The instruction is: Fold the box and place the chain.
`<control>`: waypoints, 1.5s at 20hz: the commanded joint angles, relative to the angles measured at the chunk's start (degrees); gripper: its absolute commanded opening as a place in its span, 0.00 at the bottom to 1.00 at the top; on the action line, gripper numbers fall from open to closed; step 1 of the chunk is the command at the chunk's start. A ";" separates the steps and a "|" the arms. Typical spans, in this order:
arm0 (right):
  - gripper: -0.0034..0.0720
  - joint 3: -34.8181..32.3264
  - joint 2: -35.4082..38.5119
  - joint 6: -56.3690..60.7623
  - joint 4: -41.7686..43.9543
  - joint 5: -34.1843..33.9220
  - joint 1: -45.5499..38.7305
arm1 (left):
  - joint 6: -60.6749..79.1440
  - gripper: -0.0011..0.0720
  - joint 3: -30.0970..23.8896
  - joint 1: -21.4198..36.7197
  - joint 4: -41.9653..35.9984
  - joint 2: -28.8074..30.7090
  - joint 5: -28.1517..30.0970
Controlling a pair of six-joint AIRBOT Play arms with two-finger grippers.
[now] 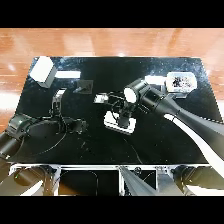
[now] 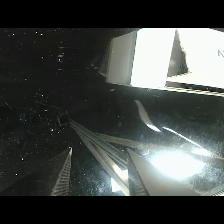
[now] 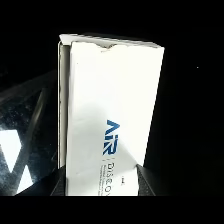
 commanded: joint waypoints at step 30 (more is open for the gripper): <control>0.08 -28.96 23.76 70.58 27.28 -34.45 -5.22 | 1.53 0.62 0.72 0.07 -0.17 -0.09 1.33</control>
